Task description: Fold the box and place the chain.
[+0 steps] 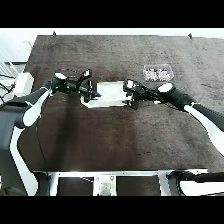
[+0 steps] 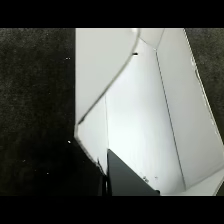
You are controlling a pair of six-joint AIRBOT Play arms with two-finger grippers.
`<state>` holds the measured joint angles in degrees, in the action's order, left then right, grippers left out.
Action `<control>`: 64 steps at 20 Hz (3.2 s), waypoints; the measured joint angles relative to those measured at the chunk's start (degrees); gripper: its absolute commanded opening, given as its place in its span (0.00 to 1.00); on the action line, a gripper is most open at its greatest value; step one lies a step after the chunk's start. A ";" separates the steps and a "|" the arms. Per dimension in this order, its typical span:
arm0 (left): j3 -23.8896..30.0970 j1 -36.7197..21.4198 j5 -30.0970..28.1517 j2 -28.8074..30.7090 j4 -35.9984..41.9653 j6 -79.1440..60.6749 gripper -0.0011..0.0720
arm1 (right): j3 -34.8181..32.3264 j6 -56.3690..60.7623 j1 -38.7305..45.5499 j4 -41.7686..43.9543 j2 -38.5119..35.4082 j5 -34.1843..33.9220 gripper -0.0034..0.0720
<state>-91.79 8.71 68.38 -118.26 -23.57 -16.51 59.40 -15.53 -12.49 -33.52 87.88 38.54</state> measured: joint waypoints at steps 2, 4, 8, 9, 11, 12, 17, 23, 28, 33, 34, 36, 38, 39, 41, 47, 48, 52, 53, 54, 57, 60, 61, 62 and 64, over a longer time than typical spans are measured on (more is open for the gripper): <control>0.00 0.00 0.00 0.00 0.00 0.00 0.04 | 1.09 -0.42 0.85 -0.13 1.16 2.01 0.91; 0.00 0.00 0.00 0.00 0.00 -0.02 0.04 | 2.47 -0.74 1.55 -0.11 2.45 3.69 0.91; 0.00 0.00 -0.02 0.00 0.00 -0.02 0.04 | 5.29 -1.11 2.89 -0.15 4.44 6.54 0.92; 0.00 0.00 -0.02 0.00 0.00 -0.02 0.04 | 6.08 -1.16 3.30 -0.17 4.94 7.78 0.92; 0.00 0.02 -0.02 0.00 0.00 -0.02 0.04 | 8.00 -1.14 4.17 -0.22 6.47 10.78 0.92; 0.00 0.00 -0.02 0.00 0.00 -0.02 0.04 | 8.87 -1.14 4.48 -0.22 7.23 11.87 0.92; 0.00 0.00 -0.02 0.00 0.00 -0.02 0.04 | 13.35 -0.72 5.46 -0.28 11.17 16.72 0.92; 0.00 0.00 -0.04 0.00 0.00 -0.02 0.04 | 20.57 -0.94 7.19 -0.17 17.49 24.50 0.92; 0.00 0.00 -0.02 0.00 0.00 -0.02 0.04 | 25.18 -1.05 7.52 -0.20 22.51 30.32 0.92; 0.00 0.00 -0.02 0.00 -0.02 -0.04 0.04 | 27.32 -1.16 7.17 -0.20 25.55 33.09 0.92; 0.00 0.00 -0.02 0.00 -0.02 -0.04 0.04 | 27.89 -1.16 6.99 -0.17 26.16 33.62 0.92; 0.00 0.00 -0.02 0.00 0.00 -0.04 0.04 | 29.31 -1.18 6.54 -0.11 27.43 34.64 0.92; 0.00 0.00 -0.02 0.00 -0.02 -0.04 0.04 | 30.51 -1.18 6.14 0.07 28.50 35.63 0.92; 0.00 0.00 -0.02 0.00 -0.02 -0.04 0.04 | 30.97 -1.18 6.01 0.11 28.98 36.02 0.92; 0.00 0.00 -0.02 0.00 -0.02 -0.04 0.04 | 31.58 -1.16 5.84 0.15 29.77 36.46 0.92; 0.00 0.00 -0.04 0.00 0.00 -0.04 0.04 | 32.83 -0.90 5.49 0.07 31.17 37.07 0.92; 0.00 0.00 -0.04 0.00 0.00 -0.04 0.04 | 33.11 -0.61 5.49 -0.15 31.28 37.11 0.92; 0.00 0.00 -0.07 0.00 0.00 -0.04 0.04 | 33.64 -0.20 5.31 -1.05 31.47 37.13 0.92; 0.00 0.00 -0.04 0.00 0.00 -0.04 0.04 | 33.70 -0.09 5.27 -1.22 31.54 37.13 0.92; 0.00 0.00 -0.07 0.00 -0.02 -0.04 0.04 | 33.75 0.00 5.27 -1.33 31.61 37.13 0.92; 0.00 0.00 -0.07 0.00 0.00 -0.04 0.04 | 33.81 0.68 5.20 -1.51 31.76 36.85 0.92; 0.00 0.00 -0.07 0.00 -0.02 -0.04 0.04 | 33.86 1.25 5.18 -1.51 31.80 36.63 0.92; 0.00 0.00 -0.07 0.00 0.00 -0.04 0.04 | 33.86 1.29 5.18 -1.51 31.82 36.57 0.92; 0.00 0.00 -0.07 0.00 -0.02 -0.04 0.04 | 33.86 1.40 5.18 -1.51 31.82 36.33 0.92; 0.00 0.00 -0.09 0.00 0.00 -0.04 0.04 | 33.86 1.64 5.14 -1.46 31.82 35.98 0.92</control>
<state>-91.79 8.71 68.29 -118.26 -23.57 -16.56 93.25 -13.89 -7.35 -34.98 119.70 74.52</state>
